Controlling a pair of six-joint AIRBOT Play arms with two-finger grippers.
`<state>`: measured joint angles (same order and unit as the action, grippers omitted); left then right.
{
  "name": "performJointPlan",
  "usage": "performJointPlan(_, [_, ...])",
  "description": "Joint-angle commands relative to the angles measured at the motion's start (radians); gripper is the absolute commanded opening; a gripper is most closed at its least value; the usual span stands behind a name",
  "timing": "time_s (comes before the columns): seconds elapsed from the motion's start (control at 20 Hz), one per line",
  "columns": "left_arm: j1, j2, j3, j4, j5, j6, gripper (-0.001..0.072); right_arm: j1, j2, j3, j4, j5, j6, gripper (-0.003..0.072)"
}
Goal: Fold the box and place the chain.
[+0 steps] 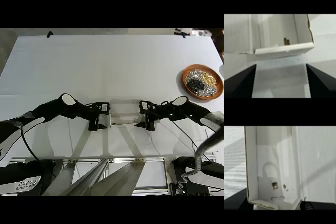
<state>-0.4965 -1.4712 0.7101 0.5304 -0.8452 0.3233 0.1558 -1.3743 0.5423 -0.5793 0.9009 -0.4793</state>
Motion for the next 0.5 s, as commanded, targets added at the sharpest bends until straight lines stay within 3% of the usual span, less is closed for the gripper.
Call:
performJointPlan(0.0, [-0.017, -0.011, 0.000, -0.060, 0.020, 0.022, 0.0718, 0.001, 0.001, 0.000, 0.000, 0.000, 0.001, 0.0444])
performJointPlan(0.45, [-0.023, -0.011, 0.000, -0.097, 0.002, 0.034, 0.0718, 0.001, 0.001, 0.000, 0.000, 0.000, 0.000, 0.0444])
